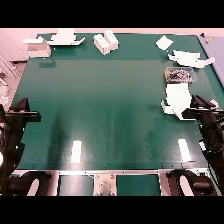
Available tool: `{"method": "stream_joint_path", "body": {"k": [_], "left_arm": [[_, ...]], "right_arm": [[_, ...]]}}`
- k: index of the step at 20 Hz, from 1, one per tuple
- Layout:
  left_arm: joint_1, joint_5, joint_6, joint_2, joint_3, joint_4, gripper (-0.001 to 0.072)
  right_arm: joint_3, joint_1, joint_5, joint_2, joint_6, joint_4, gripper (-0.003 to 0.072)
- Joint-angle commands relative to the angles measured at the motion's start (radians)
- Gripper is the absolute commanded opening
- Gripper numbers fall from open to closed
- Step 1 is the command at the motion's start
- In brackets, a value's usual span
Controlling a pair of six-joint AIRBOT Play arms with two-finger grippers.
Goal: Fold the box and place the chain.
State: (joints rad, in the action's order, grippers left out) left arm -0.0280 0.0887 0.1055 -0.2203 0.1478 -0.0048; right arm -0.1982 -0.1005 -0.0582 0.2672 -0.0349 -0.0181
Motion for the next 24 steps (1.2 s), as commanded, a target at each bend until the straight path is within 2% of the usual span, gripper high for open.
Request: {"method": "stream_joint_path", "body": {"k": [1, 5, 11, 13, 17, 19, 22, 24], "left_arm": [[0.001, -0.001, 0.0, 0.0, 0.0, 0.0, 0.002], [0.001, -0.001, 0.0, 0.0, 0.0, 0.0, 0.002], [0.001, 0.0, 0.0, 0.0, 0.0, 0.0, 0.002], [0.001, -0.001, 0.0, 0.0, 0.0, 0.0, 0.002], [0.001, -0.001, 0.0, 0.0, 0.0, 0.0, 0.002], [0.001, 0.0, 0.0, 0.0, 0.0, 0.0, 0.002], [0.001, -0.001, 0.0, 0.0, 0.0, 0.0, 0.002], [0.001, -0.001, 0.0, 0.0, 0.0, 0.0, 0.002]], "right_arm": [[-0.035, -0.026, -0.012, 0.034, -0.006, 0.006, 0.0138], [-0.119, -0.123, -0.032, 0.174, -0.006, 0.07, 0.0147], [-0.286, -0.33, -0.234, 0.437, -0.039, 0.117, 0.0133], [-0.339, -0.414, -0.346, 0.542, -0.173, 0.261, 0.0134], [-0.541, -0.557, -0.634, 0.766, -0.639, 0.789, 0.0138], [-0.659, -0.613, -0.755, 0.84, -0.786, 0.967, 0.0143], [-0.829, -0.699, -0.859, 0.921, -0.855, 1.044, 0.0174], [-0.959, -0.749, -0.996, 0.999, -0.855, 1.061, 0.0221]]}}
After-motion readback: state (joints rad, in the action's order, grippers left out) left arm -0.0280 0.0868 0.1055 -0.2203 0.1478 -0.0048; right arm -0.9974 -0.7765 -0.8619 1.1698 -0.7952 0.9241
